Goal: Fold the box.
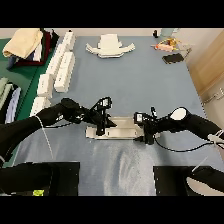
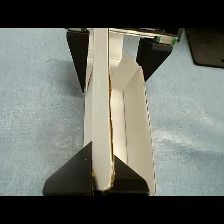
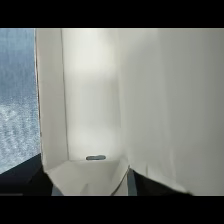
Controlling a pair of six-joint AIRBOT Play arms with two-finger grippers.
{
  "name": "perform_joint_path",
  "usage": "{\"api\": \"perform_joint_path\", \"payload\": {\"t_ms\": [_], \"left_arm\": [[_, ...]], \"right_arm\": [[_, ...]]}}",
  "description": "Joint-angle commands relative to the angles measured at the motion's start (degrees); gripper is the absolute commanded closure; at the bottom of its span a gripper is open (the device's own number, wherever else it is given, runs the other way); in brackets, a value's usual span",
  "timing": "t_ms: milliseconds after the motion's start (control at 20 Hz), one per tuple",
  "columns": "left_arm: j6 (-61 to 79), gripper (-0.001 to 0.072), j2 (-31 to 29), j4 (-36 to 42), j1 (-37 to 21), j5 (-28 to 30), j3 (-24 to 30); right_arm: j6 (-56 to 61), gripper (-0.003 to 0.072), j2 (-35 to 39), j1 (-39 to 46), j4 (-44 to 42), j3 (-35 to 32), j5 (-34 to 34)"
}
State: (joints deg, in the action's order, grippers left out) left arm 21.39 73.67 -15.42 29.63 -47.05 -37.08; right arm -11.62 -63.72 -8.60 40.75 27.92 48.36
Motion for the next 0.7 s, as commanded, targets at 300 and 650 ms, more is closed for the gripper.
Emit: {"api": "perform_joint_path", "payload": {"t_ms": [300,650], "left_arm": [[0.0,0.0697,0.04,-0.02,0.02,0.0,0.02],[0.0,0.0697,0.04,-0.02,0.04,0.0,0.02]], "right_arm": [[-1.49,0.0164,-3.19,-0.04,-0.76,-0.02,-0.94],[-1.29,0.018,-2.19,-0.04,-0.7,0.0,-0.83]]}}
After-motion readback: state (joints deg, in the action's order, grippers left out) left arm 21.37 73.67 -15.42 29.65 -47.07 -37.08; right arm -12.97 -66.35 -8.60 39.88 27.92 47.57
